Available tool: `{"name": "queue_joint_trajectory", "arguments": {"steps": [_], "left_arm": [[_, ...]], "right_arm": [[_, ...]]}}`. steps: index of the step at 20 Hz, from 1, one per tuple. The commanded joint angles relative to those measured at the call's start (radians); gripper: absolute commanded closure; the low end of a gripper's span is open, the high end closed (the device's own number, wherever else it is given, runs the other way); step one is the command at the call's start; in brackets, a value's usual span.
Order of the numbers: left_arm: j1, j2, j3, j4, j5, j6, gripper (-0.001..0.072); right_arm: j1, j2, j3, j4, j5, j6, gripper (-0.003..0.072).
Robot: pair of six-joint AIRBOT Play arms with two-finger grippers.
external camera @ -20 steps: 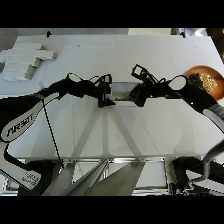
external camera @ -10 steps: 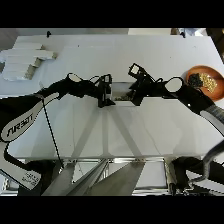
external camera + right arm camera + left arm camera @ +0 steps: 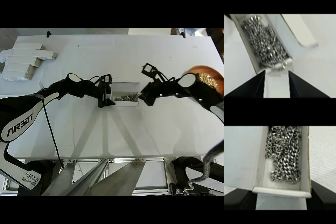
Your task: Fold the box and place the chain.
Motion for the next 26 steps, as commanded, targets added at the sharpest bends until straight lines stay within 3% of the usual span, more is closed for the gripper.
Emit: {"name": "queue_joint_trajectory", "arguments": {"steps": [1,4,12,17,20,24,26], "left_arm": [[0.000,0.000,0.000,0.000,0.000,0.000,0.0433],[0.000,0.000,0.000,0.000,0.000,0.000,0.0433],[0.000,0.000,0.000,0.000,0.000,0.000,0.0433],[0.000,0.000,0.000,0.000,0.000,0.000,0.0433],[0.000,0.000,0.000,0.000,0.000,0.000,0.0433],[0.000,0.000,0.000,0.000,0.000,0.000,0.0433],[0.000,0.000,0.000,0.000,0.000,0.000,0.0433]], "right_arm": [[-0.089,0.000,-0.002,-0.043,0.065,-0.061,0.0398],[-0.089,-0.014,-0.003,-0.023,0.022,-0.201,0.0468],[-0.045,-0.153,-0.003,0.079,0.003,-0.289,0.0466],[0.005,-0.172,-0.003,0.145,-0.121,-0.309,0.0467],[0.005,-0.172,-0.003,0.149,-0.136,-0.303,0.0471],[0.005,-0.172,-0.003,0.148,-0.135,-0.277,0.0649],[0.005,-0.171,-0.003,0.148,-0.135,-0.267,0.0649]]}}
